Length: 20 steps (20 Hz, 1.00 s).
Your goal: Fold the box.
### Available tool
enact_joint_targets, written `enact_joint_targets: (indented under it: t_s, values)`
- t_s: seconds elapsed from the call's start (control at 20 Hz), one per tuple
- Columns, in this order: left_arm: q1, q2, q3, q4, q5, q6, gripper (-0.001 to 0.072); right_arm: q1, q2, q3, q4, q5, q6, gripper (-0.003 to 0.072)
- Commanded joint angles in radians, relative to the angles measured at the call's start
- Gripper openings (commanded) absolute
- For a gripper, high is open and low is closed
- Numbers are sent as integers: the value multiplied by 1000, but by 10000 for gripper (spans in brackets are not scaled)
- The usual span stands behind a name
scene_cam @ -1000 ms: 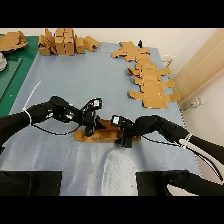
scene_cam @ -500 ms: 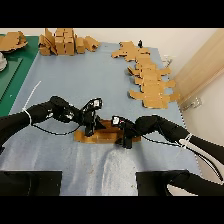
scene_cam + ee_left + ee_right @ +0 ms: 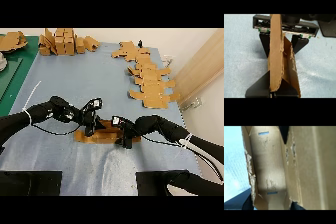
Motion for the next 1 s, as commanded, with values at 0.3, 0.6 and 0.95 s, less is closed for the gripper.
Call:
enact_joint_targets:
  t_s: [0.3, 0.6, 0.95]
  values:
    - [0, 0, 1, -80, 0, 3, 13, 0, 0, 0, -5, 2, 0, 454]
    - [0, 0, 1, -102, -2, 3, 13, 0, 0, 0, -6, 2, 0, 454]
    - [0, 0, 0, -61, -8, -81, 13, 0, 0, 0, -21, 2, 0, 454]
